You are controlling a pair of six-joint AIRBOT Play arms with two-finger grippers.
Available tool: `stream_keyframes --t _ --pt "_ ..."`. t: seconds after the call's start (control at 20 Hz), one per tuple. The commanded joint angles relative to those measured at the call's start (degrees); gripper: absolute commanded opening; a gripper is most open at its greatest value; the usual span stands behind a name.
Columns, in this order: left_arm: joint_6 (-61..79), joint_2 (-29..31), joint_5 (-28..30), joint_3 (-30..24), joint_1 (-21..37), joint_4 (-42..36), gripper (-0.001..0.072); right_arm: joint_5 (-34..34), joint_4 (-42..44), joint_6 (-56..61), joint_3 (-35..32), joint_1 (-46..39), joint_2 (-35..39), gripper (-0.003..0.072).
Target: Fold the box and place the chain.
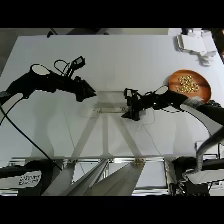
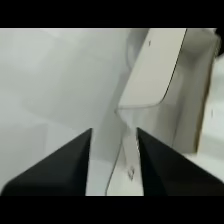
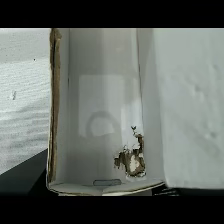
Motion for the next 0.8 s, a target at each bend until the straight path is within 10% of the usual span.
stream_keyframes --t 0.0,0.25,0.75 --pt "3.3 2.4 -4.3 0.0 0.7 13.1 0.0401 0.0 0.0 0.0 0.0 0.0 0.0 0.0449" --pt "9.6 0.7 -2.8 -0.2 -2.1 14.7 0.0603 0.0 0.0 0.0 0.0 0.0 0.0 0.0449" --pt "15.9 -6.6 -3.9 -0.2 -7.0 10.0 0.0496 0.0 0.0 0.0 0.0 0.0 0.0 0.0449"
